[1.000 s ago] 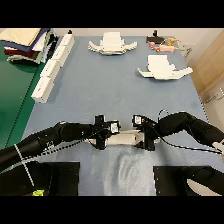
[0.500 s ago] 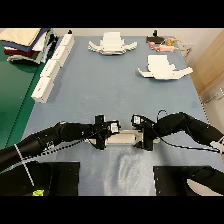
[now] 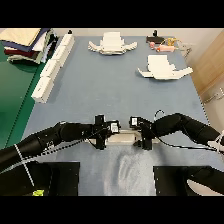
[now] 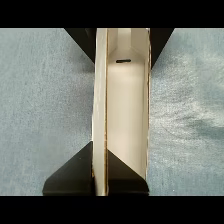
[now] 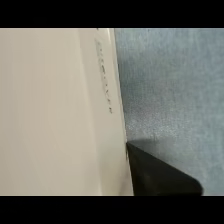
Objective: Fold the box.
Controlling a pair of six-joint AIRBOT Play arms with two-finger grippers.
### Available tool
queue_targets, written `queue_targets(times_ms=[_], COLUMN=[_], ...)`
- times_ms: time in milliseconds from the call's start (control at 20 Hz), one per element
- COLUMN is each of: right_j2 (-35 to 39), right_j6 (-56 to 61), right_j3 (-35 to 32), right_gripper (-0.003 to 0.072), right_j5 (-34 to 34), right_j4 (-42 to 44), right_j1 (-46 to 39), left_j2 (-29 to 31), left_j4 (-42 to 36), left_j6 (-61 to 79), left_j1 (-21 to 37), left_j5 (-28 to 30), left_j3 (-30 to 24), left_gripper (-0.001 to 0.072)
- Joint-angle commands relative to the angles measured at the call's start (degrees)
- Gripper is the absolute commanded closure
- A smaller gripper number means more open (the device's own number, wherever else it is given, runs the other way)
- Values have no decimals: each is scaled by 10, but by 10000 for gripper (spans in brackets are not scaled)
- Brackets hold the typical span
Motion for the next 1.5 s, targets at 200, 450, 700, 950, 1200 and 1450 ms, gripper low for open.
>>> queue_targets(times_ms=[200, 450, 700, 950, 1200, 1450], right_j2=[-1, -1, -1, -1, -1, -1], right_j6=[0, 5, 5, 5, 5, 5], right_j3=[-1, 0, 0, 0, 0, -1], right_gripper=[190, 190, 190, 189, 190, 189], right_j5=[1, -1, -1, -1, -1, -1], right_j4=[-19, -19, -19, -19, -19, -19], right_j1=[1, 1, 1, 1, 1, 1], left_j2=[0, 0, 0, 0, 0, 2], left_j4=[0, 0, 0, -2, -21, -38], left_j6=[0, 0, 16, 16, 15, 15], left_j1=[0, 0, 0, 0, 0, 0], left_j5=[0, 0, 5, 6, 0, -1], left_j3=[1, 1, 1, 1, 1, 1], left_gripper=[697, 697, 696, 696, 696, 693])
